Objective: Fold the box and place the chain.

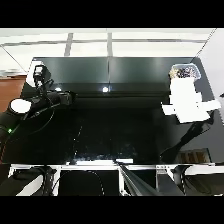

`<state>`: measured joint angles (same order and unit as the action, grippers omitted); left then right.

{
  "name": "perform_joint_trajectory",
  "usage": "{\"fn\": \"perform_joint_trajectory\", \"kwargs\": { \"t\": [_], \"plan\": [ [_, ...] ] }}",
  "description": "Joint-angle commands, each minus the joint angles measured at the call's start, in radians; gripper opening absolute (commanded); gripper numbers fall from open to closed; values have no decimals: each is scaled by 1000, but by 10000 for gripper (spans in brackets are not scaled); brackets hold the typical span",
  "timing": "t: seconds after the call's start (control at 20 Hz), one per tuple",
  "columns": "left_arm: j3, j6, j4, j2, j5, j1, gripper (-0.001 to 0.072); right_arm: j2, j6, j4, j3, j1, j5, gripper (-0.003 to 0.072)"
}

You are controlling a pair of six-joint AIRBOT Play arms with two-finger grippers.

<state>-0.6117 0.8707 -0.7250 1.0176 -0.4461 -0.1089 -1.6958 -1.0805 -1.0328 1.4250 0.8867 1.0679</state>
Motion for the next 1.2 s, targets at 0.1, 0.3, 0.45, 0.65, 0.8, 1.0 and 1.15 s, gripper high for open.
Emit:
{"fn": "perform_joint_trajectory", "kwargs": {
  "t": [0.1,0.3,0.45,0.65,0.8,1.0,1.15],
  "plan": [
    [0,0,1,24,-3,-2,707,-187,179,112,161,16,280,707],
    [0,0,1,29,-4,-2,707,-197,220,124,161,-20,283,568],
    [0,0,1,29,-4,-2,707,-189,222,122,161,-45,302,154],
    [0,0,5,29,-12,-2,707,-140,218,115,161,-75,418,21],
    [0,0,5,29,-12,-2,707,-43,168,117,107,-110,451,21],
    [0,0,10,29,-14,-2,707,210,177,185,-180,-181,338,21],
    [0,-2,19,29,-92,-19,707,443,220,351,-495,-256,159,21]
  ]
}}
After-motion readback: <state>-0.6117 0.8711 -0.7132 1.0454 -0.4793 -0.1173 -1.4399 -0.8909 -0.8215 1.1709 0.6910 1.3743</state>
